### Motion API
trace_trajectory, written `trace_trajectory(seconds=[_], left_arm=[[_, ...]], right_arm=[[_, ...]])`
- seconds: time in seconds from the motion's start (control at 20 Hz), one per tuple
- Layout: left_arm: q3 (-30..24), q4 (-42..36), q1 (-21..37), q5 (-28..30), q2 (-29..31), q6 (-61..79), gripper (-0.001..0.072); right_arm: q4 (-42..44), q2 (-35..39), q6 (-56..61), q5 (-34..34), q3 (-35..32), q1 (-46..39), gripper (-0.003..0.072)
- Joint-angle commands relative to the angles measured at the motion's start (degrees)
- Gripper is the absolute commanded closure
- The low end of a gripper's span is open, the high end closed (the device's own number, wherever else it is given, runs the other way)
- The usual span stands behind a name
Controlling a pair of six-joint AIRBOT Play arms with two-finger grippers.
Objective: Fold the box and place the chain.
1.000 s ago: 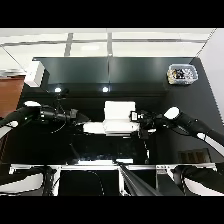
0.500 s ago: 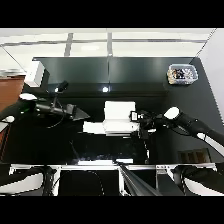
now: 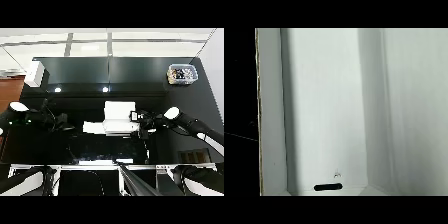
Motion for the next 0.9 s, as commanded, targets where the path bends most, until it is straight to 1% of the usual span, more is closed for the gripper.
trace_trajectory(seconds=[0.0,0.15,0.25,0.3,0.35,0.4,0.45,0.55,0.75,0.85], left_arm=[[-5.44,-5.42,-4.11,6.84,0.26,0.81,0.0687],[-5.11,-14.49,-9.14,9.44,-2.69,5.38,0.0687],[-3.13,-18.45,-12.11,9.09,-6.16,8.24,0.0686],[-1.95,-20.87,-13.16,7.52,-7.89,11.72,0.0686],[-0.81,-23.69,-13.60,4.50,-9.33,16.87,0.0685],[0.33,-26.40,-13.75,-0.13,-10.80,21.88,0.0685],[1.42,-26.73,-13.75,-3.48,-12.07,24.06,0.0685],[3.02,-25.20,-13.90,-6.19,-14.16,24.02,0.0686],[4.17,-25.44,-14.71,-5.99,-15.15,24.02,0.0686],[5.05,-26.71,-14.86,-6.82,-15.15,24.02,0.0683]], right_arm=[[0.00,-0.02,0.02,0.00,0.02,0.04,0.0495],[0.00,-0.02,0.02,0.00,0.02,0.04,0.0495],[0.00,-0.02,0.02,0.00,0.02,0.04,0.0495],[0.00,-0.02,0.02,0.00,0.02,0.04,0.0495],[0.00,-0.02,0.02,0.00,0.02,0.04,0.0495],[0.00,-0.02,0.02,0.00,0.02,0.04,0.0495],[0.00,-0.02,0.02,0.00,0.02,0.04,0.0495],[0.00,-0.02,0.02,0.00,0.02,0.04,0.0496],[0.00,-0.02,0.02,0.00,0.02,0.04,0.0495],[0.00,-0.02,0.02,0.00,0.02,0.04,0.0495]])
